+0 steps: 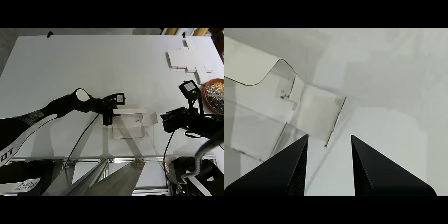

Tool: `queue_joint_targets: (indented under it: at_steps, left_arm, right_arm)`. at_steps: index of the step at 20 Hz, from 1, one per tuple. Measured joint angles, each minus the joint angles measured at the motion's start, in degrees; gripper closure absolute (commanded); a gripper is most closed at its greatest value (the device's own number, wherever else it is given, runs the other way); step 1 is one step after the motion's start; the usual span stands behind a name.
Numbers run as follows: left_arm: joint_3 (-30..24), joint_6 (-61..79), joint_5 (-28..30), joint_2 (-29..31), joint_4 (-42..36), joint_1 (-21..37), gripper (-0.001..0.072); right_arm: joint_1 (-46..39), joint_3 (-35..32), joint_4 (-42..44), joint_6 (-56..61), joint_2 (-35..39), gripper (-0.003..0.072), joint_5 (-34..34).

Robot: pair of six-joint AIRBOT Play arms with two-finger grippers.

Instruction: Fold the box and place the chain.

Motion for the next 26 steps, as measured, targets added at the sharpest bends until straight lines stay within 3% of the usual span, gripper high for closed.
queue_joint_targets:
  at_steps: [13,14,15,18,19,26]
  left_arm:
    - [0.02,-0.22,-0.50,-0.13,0.09,-0.09,0.0699]
    - [0.02,-0.22,-0.50,-0.13,0.09,-0.09,0.0699]
    - [0.02,-0.22,-0.50,-0.13,0.09,-0.09,0.0699]
    - [0.02,-0.22,-0.52,-0.13,0.09,-0.09,0.0699]
    - [0.02,-0.24,-0.52,-0.13,0.09,-0.09,0.0699]
    - [0.02,-0.24,-0.52,-0.15,0.11,-0.09,0.0699]
  right_arm:
    - [-0.02,0.00,-0.02,-0.02,0.00,0.0385,-0.02]
    - [-0.02,0.00,-0.02,-0.26,0.00,0.0407,-0.02]
    - [-0.02,0.00,-0.02,-0.90,-0.02,0.0497,-0.02]
    - [-0.02,0.00,0.28,-4.72,-0.02,0.0567,0.26]
    - [-0.02,0.00,0.92,-6.93,-0.04,0.0668,0.61]
    - [-0.02,-4.63,15.04,-35.06,-0.04,0.0665,3.02]
